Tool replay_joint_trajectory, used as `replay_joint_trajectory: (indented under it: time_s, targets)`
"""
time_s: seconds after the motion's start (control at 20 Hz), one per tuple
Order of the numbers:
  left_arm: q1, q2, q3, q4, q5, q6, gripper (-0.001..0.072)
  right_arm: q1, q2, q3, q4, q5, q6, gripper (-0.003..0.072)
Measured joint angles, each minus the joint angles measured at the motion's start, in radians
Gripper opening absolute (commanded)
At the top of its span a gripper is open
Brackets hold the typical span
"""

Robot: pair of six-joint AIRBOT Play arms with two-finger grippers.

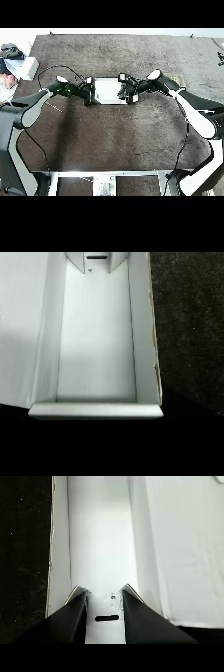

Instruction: Fold the box and place the chain.

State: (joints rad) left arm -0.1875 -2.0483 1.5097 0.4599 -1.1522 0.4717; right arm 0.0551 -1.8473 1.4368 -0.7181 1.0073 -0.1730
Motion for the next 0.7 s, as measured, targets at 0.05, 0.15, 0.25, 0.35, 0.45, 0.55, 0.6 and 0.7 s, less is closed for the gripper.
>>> replay_joint_trajectory:
  time_s: [0.05,0.15,0.25,0.35,0.45,0.55,0.6,0.7]
  targets:
    - [0.0,0.0,0.0,0.0,0.0,0.0,0.0534,0.002,-0.006,0.0,0.002,-0.003,-0.006,0.0325]
    - [0.0,0.0,0.0,0.0,0.0,0.0,0.0534,0.005,-0.015,0.0,0.008,-0.004,-0.016,0.0327]
    - [0.0,0.0,0.0,0.0,0.0,0.0,0.0534,0.005,-0.02,0.0,0.015,-0.005,-0.027,0.0603]
    - [0.0,0.0,0.0,0.0,0.0,0.0,0.0534,0.006,-0.022,0.0,0.017,-0.006,-0.034,0.0667]
    - [0.0,0.0,0.0,0.0,0.0,0.0,0.0534,0.005,-0.023,0.0,0.019,-0.006,-0.037,0.0661]
    - [0.0,0.0,0.0,0.0,0.0,0.0,0.0534,0.004,-0.024,0.0,0.02,-0.005,-0.038,0.0489]
    - [0.0,0.0,0.0,0.0,0.0,0.0,0.0534,0.002,-0.024,0.0,0.02,-0.005,-0.038,0.0362]
    - [0.0,0.0,0.0,0.0,0.0,0.0,0.0534,-0.005,-0.023,0.0,0.015,-0.005,-0.032,0.0237]
